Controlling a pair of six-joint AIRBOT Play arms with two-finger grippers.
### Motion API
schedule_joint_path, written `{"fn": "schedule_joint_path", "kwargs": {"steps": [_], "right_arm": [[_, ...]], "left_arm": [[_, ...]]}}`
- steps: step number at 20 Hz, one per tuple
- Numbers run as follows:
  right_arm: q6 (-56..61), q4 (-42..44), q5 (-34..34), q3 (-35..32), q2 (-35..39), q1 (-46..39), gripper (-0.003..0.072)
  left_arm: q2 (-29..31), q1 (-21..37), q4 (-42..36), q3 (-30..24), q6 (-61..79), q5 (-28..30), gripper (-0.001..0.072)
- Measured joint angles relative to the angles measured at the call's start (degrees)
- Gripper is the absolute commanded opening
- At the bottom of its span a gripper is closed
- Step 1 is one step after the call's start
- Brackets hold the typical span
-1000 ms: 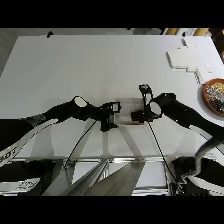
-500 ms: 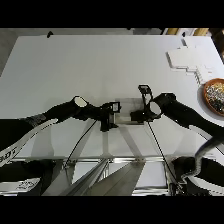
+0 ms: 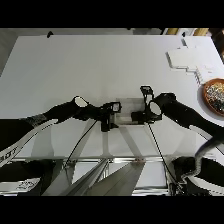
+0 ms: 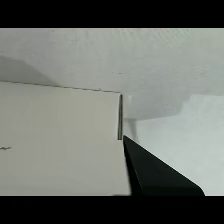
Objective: Fold the box and place the chain.
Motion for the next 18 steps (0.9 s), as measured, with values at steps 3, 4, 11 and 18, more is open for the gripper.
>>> {"fn": "schedule_joint_path", "kwargs": {"steps": [3,4,11,18], "right_arm": [[0.2,-0.8,0.5,0.0,0.0,-0.1,0.0232],[0.3,-1.3,0.6,0.0,0.0,-0.2,0.0232],[0.6,-2.1,-0.4,0.0,-0.5,0.0,0.0231],[0.7,-1.6,-1.2,0.0,-1.9,0.8,0.0035]], "left_arm": [[0.0,0.0,0.0,0.0,0.0,0.0,0.0288],[0.0,0.0,0.1,0.0,0.0,0.0,0.0288],[0.0,0.0,0.1,0.0,0.1,-0.1,0.0288],[0.0,0.0,0.2,0.0,0.1,-0.1,0.0288]]}}
